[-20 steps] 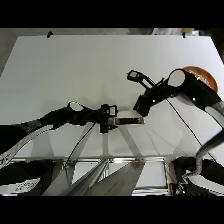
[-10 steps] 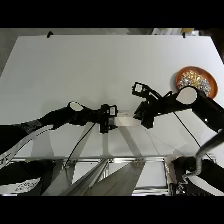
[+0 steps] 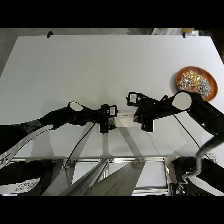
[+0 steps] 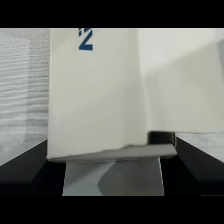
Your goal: Fold the box and place the chain.
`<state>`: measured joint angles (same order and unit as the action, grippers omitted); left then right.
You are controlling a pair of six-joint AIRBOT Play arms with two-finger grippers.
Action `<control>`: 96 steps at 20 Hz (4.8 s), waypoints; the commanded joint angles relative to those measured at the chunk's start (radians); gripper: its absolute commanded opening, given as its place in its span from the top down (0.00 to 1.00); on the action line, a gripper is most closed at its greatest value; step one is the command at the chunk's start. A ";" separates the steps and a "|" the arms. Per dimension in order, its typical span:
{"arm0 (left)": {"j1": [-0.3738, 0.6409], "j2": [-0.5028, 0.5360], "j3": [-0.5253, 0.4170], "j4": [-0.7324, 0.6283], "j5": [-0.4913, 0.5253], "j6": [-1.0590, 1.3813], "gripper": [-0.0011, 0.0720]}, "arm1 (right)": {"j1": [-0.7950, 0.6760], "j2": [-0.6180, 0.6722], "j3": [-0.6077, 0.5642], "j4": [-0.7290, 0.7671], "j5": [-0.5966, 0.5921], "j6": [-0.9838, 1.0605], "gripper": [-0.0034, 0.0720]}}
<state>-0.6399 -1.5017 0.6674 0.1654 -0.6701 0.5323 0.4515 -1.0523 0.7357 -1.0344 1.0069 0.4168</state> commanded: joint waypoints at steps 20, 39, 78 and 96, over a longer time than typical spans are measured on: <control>0.000 0.000 0.000 0.000 0.000 0.001 0.75 | 0.005 0.000 0.000 -0.025 -0.069 0.005 0.81; 0.000 0.000 0.000 0.000 0.000 0.001 0.75 | 0.004 -0.002 -0.051 0.129 -0.029 -0.021 0.53; 0.000 0.000 0.000 0.000 0.000 0.001 0.75 | 0.003 -0.049 -0.051 0.227 -0.085 -0.047 0.94; 0.000 0.000 0.000 0.000 0.000 0.001 0.75 | 0.003 -0.062 -0.087 0.181 -0.085 -0.013 0.94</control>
<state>-0.6399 -1.5017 0.6674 0.1650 -0.6701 0.5331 0.4549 -1.1107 0.6556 -0.8467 0.9360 0.3962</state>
